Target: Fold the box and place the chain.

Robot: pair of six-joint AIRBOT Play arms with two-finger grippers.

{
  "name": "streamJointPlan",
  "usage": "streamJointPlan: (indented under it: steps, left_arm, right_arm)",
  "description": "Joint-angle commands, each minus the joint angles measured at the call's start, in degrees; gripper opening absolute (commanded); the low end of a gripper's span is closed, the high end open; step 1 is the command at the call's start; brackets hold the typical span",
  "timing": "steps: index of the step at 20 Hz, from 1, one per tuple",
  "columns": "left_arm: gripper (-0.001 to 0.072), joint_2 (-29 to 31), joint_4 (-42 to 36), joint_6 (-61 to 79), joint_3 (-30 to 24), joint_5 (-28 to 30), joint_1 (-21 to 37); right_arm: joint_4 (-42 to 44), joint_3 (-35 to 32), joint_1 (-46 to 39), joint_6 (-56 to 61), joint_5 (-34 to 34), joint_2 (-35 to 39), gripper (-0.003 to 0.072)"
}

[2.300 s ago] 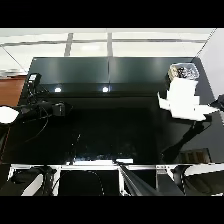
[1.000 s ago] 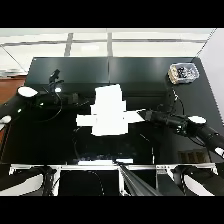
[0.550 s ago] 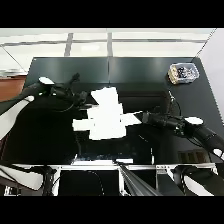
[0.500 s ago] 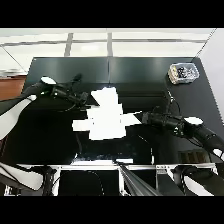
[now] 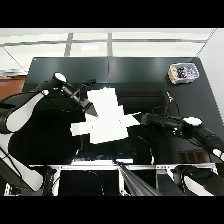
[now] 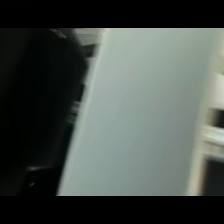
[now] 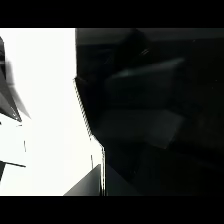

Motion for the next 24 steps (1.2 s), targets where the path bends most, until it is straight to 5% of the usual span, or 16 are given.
streamJointPlan:
  steps: [1, 8, 15, 16, 17, 18, 21, 24]
  left_arm:
    - [0.0219, -0.35, 1.40, 2.80, 0.55, -1.40, 0.02]
    - [0.0218, -0.35, 2.05, 2.69, 0.55, 1.79, 1.62]
    - [0.0026, -0.35, 1.73, 3.13, 0.52, 1.09, 2.01]
    - [0.0025, -0.33, 1.73, 3.10, 0.52, 1.05, 2.01]
    - [0.0024, -0.24, 1.73, 3.06, 0.52, 0.72, 2.01]
    - [0.0024, 0.11, 1.84, 3.04, 0.52, 0.39, 2.01]
    - [0.0020, 5.16, 2.69, 3.48, -1.75, 2.86, 2.12]
    - [0.0020, 18.40, 1.92, 10.73, -12.02, 15.54, 1.62]
  right_arm:
    - [0.00, -0.02, 0.07, 0.04, -0.04, 0.04, 0.0017]
    - [-1.05, -0.02, 0.07, 0.07, 0.15, 0.04, 0.0018]
    - [-1.05, -0.02, 0.07, 0.07, 0.15, 0.04, 0.0021]
    - [-1.01, -0.02, 0.04, 0.07, 0.13, 0.04, 0.0168]
    - [-0.98, 0.00, -0.09, 0.09, 0.09, 0.04, 0.0410]
    - [-1.14, 0.00, -0.61, 0.07, 0.57, 0.11, 0.0510]
    - [-13.38, 2.86, -6.91, 0.09, 11.98, 0.11, 0.0512]
    - [-26.51, 10.54, -16.17, 3.41, 31.30, 0.11, 0.0511]
